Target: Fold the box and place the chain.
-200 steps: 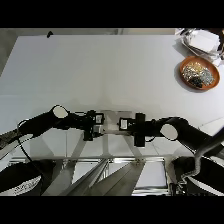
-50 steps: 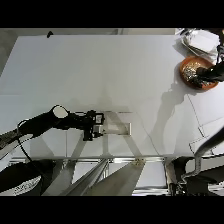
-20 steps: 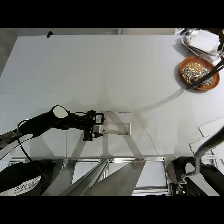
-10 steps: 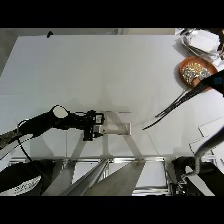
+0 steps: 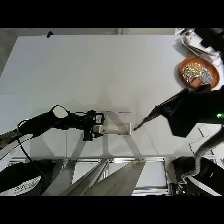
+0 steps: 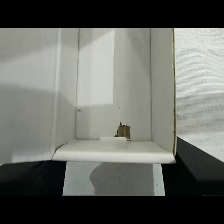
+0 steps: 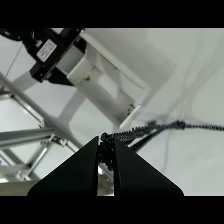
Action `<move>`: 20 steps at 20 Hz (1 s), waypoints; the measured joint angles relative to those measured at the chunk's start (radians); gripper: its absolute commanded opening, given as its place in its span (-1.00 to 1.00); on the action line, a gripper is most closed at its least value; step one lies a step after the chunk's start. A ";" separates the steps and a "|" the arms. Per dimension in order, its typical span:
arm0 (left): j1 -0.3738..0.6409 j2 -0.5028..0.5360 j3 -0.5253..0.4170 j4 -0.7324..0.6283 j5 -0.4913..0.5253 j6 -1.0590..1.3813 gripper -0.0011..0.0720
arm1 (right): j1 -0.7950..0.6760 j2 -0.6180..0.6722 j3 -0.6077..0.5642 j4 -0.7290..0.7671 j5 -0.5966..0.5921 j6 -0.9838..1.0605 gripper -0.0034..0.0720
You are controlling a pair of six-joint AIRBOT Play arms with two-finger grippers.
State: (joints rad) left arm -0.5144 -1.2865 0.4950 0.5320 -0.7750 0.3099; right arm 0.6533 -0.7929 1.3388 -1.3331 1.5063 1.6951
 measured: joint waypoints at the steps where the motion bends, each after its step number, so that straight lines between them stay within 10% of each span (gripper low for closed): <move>1: 0.000 0.000 0.000 0.000 0.000 0.000 -0.88 | 0.037 -0.004 -0.015 -0.018 -0.015 0.019 -0.88; 20: 0.000 0.000 0.000 0.000 0.000 0.000 -0.88 | 0.319 -0.343 -0.407 -0.080 -0.625 0.169 -0.87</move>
